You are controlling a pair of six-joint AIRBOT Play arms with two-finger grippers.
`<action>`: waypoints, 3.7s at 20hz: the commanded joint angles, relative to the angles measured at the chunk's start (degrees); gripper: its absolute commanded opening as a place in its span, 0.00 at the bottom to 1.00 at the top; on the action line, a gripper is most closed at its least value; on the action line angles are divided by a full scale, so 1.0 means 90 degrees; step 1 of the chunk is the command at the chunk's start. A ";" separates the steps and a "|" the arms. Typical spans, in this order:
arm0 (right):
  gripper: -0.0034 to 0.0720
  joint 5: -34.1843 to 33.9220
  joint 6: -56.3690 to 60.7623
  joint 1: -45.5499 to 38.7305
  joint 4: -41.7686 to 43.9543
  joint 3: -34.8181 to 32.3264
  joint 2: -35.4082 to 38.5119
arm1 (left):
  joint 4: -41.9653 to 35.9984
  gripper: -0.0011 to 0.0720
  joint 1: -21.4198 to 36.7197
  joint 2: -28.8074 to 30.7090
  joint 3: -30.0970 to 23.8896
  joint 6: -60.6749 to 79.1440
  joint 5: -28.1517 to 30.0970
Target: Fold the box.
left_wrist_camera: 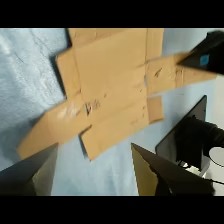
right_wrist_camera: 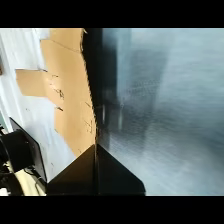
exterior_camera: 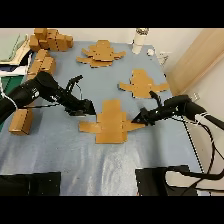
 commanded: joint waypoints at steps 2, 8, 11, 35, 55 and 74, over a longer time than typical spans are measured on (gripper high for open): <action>0.05 0.1122 -0.0617 0.0974 0.0214 -0.0952 0.0780 | -0.0561 0.96 0.0413 -0.0396 0.0000 0.0532 -0.0063; 0.05 0.1928 -0.1071 0.1785 0.0138 -0.1158 0.1491 | -0.1343 0.96 0.0590 -0.1328 0.0000 0.1282 -0.0330; 0.05 0.2042 -0.1078 0.1945 0.0092 -0.1158 0.1535 | -0.1904 0.96 0.0590 -0.1603 0.0000 0.1690 -0.0352; 0.73 0.2030 -0.0680 0.1785 -0.0270 -0.1073 0.1537 | -0.3313 0.03 0.0748 -0.2441 0.0187 0.4500 -0.1865; 0.05 0.1938 0.1860 0.1239 -0.1382 0.1052 0.1528 | -0.3240 0.03 -0.0947 -0.0789 -0.0857 0.8561 0.0763; 0.05 0.2225 0.1870 0.1710 -0.1423 0.1052 0.1180 | -0.3213 0.03 -0.0947 -0.0826 -0.1190 0.8276 0.0797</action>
